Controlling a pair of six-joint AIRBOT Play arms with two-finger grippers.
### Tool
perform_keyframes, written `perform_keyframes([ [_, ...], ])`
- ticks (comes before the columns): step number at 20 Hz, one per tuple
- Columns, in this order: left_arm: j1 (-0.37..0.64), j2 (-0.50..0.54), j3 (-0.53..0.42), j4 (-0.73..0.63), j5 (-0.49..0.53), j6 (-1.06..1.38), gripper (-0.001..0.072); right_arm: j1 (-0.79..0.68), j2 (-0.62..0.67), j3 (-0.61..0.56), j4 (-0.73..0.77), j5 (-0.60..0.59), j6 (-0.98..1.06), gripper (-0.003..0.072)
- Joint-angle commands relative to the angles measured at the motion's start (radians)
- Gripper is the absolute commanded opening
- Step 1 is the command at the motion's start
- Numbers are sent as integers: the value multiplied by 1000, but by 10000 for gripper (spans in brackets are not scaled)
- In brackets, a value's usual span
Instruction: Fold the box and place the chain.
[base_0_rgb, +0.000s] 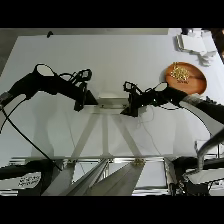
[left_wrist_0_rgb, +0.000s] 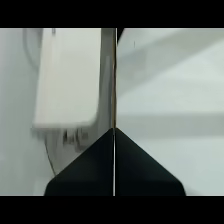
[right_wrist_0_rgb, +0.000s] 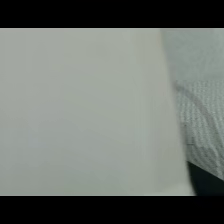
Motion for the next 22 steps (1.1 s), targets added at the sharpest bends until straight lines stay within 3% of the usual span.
perform_keyframes([
  [1,-57,-25,-3,-193,197,-22,9,1,0,0,0,0,0,573],
  [4,-61,-85,-3,-224,401,-154,9,1,0,0,0,0,0,573],
  [7,-61,-150,-3,-222,491,-314,9,1,0,0,0,0,0,573],
  [11,-57,-164,-3,-224,444,-329,13,1,0,0,0,0,0,573],
  [15,-22,-99,-3,-220,294,-320,13,1,0,0,0,0,0,573],
  [19,49,-7,-3,-63,278,-177,20,1,0,0,0,0,0,573],
  [20,67,12,-3,-8,278,-147,122,1,0,0,0,0,0,573],
  [22,78,34,-3,106,278,-137,521,1,0,0,0,0,0,573],
])
